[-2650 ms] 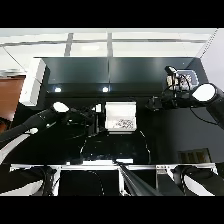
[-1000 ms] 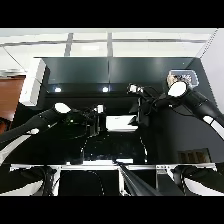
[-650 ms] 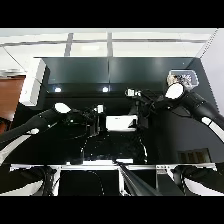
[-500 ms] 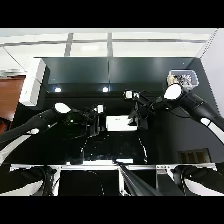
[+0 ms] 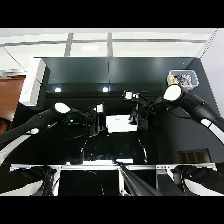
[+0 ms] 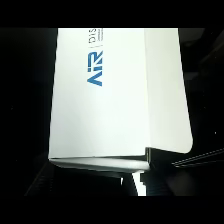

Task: Fold the box and place the chain.

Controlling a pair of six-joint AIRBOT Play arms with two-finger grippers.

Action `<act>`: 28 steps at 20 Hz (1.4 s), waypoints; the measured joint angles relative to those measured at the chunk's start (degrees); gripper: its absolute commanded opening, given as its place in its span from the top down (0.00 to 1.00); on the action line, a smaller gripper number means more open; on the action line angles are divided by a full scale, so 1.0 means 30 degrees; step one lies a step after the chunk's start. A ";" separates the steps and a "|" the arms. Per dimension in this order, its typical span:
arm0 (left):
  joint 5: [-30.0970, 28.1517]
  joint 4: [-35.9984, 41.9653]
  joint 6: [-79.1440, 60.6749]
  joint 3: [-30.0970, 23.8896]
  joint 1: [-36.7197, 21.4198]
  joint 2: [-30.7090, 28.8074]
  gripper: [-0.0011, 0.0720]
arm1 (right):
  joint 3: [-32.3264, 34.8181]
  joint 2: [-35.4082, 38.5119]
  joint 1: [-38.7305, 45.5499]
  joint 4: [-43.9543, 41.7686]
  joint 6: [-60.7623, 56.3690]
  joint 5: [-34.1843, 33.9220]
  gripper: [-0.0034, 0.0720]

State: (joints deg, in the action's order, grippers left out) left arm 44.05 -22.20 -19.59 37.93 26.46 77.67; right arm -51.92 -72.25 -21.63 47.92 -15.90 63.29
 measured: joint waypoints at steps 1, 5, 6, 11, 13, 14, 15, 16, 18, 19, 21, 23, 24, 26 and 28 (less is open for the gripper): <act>0.0000 -0.0007 -0.0036 0.0000 0.0000 0.0000 0.52 | -0.0015 0.0189 0.0000 0.0015 0.0000 -0.0189 0.26; 0.0022 -0.0015 -0.0051 0.0000 0.0000 0.0000 0.52 | -0.0022 0.0634 0.0000 -0.0503 0.0015 -0.0860 0.01; 0.0022 -0.0015 -0.0051 0.0000 0.0000 0.0000 0.52 | -0.0022 0.0670 0.0000 -0.0663 0.0197 -0.0911 0.01; 0.0022 -0.0015 -0.0044 0.0000 0.0000 0.0000 0.52 | -0.0015 0.0415 -0.0284 -0.1049 0.1494 -0.0984 0.01; 0.0022 -0.0015 -0.0044 0.0000 0.0000 0.0000 0.52 | -0.0015 0.0131 -0.0364 -0.1042 0.1858 -0.0991 0.01; 0.0022 -0.0015 -0.0036 0.0000 0.0000 0.0000 0.52 | -0.0022 0.0036 -0.0423 -0.1049 0.2098 -0.0976 0.01; 0.0022 -0.0015 -0.0036 0.0000 0.0000 0.0000 0.52 | -0.0015 -0.0044 -0.0510 -0.1071 0.2310 -0.0918 0.01; 0.0022 -0.0015 -0.0036 0.0000 0.0000 0.0000 0.52 | -0.0015 -0.0109 -0.0627 -0.1078 0.2492 -0.0838 0.01; 0.0022 -0.0015 -0.0029 0.0000 0.0000 0.0000 0.52 | -0.0022 -0.0175 -0.0867 -0.1005 0.2732 -0.0787 0.02; 0.0022 -0.0015 -0.0022 0.0000 0.0000 0.0000 0.52 | -0.0015 -0.0204 -0.0962 -0.0816 0.2805 -0.0831 0.02; 0.0022 -0.0015 -0.0007 0.0000 0.0000 0.0000 0.52 | -0.0015 -0.0233 -0.1078 -0.0372 0.2710 -0.1246 0.02; 0.0022 -0.0007 0.0007 0.0000 0.0000 0.0000 0.52 | -0.0015 -0.0233 -0.1122 0.0036 0.2368 -0.1800 0.02; 0.0022 -0.0007 0.0015 0.0000 0.0000 0.0000 0.52 | -0.0015 -0.0233 -0.1151 0.0146 0.2288 -0.1989 0.02; 0.0022 -0.0007 0.0015 0.0000 0.0000 0.0000 0.52 | -0.0015 -0.0182 -0.1180 0.0350 0.2142 -0.2266 0.25; 0.0022 -0.0007 0.0022 0.0000 0.0000 0.0000 0.52 | -0.0015 -0.0124 -0.1180 0.0423 0.1989 -0.2419 0.25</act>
State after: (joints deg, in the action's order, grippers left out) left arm 44.12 -22.22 -19.53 37.93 26.46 77.67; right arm -51.96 -72.62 -25.17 49.19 -9.93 56.03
